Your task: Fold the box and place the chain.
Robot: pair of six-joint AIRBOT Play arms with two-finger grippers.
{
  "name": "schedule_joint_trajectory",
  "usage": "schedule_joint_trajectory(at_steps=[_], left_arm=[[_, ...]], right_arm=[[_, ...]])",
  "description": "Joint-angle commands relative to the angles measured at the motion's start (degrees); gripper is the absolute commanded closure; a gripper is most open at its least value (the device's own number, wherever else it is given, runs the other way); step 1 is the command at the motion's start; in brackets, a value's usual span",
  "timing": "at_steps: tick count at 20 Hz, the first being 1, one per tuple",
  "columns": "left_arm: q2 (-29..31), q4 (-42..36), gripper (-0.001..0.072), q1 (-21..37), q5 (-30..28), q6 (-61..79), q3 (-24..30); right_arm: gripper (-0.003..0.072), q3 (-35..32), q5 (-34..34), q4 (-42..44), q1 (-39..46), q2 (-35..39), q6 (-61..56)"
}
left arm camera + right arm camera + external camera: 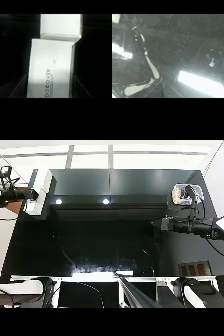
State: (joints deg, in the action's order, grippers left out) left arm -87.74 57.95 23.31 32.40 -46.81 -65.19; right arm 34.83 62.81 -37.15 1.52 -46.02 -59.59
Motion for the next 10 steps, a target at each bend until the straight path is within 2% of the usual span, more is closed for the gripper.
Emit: schedule_joint_trajectory(at_steps=[1,4,5,6,7,8,10], left_arm=[[5.6,1.4,-0.0002,-0.2,1.7,-1.7,-1.9],[14.7,0.9,0.0010,-0.7,5.4,-8.0,-3.6],[17.8,1.0,0.0158,-0.9,8.5,-10.6,-3.6],[20.2,0.9,0.0437,-1.3,12.2,-12.3,-3.6],[22.3,0.8,0.0636,-2.0,16.6,-12.8,-3.5],[23.9,0.8,0.0678,-2.9,20.4,-13.1,-3.4],[26.9,0.7,0.0680,-5.6,26.3,-14.6,-2.7]], right_arm=[[0.0655,0.0,-0.1,0.1,0.0,0.0,0.0],[0.0656,0.0,-3.3,-1.2,0.0,0.0,0.0],[0.0655,0.0,-4.5,-2.7,0.0,0.0,0.0],[0.0655,0.0,-5.5,-4.3,0.0,0.0,0.0],[0.0656,0.1,-6.7,-6.5,0.2,0.0,0.0],[0.0655,0.5,-8.0,-9.2,0.8,0.0,0.0],[0.0655,4.5,-7.6,-13.4,4.2,0.1,-1.4]])
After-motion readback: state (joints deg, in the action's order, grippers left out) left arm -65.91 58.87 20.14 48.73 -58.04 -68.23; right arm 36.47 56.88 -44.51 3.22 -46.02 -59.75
